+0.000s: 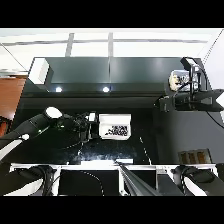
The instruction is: Fold the box and place the chain.
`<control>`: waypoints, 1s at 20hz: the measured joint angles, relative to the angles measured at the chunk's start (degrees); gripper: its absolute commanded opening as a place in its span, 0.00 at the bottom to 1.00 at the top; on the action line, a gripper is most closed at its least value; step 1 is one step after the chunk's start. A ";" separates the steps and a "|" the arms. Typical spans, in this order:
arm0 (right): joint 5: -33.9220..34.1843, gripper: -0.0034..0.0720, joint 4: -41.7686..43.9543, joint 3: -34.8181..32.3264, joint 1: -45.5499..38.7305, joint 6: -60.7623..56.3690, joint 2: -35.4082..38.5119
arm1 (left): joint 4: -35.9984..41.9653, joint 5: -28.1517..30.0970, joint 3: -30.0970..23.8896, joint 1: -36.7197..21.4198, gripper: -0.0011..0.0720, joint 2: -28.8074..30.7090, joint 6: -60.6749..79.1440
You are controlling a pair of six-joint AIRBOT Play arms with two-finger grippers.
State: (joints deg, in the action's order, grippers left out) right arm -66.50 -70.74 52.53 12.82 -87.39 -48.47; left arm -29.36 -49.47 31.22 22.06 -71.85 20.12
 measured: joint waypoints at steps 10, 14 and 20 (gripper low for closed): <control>11.54 0.97 10.51 -0.55 8.41 11.61 -11.04 | -0.15 0.42 0.00 0.00 0.55 0.00 -0.22; 9.05 0.97 14.32 -0.55 9.68 31.04 -14.36 | -0.17 0.44 0.00 0.00 0.55 0.00 -0.24; 5.92 0.97 15.67 -0.48 11.47 50.64 -15.50 | -0.17 0.46 0.00 0.00 0.55 0.00 -0.28</control>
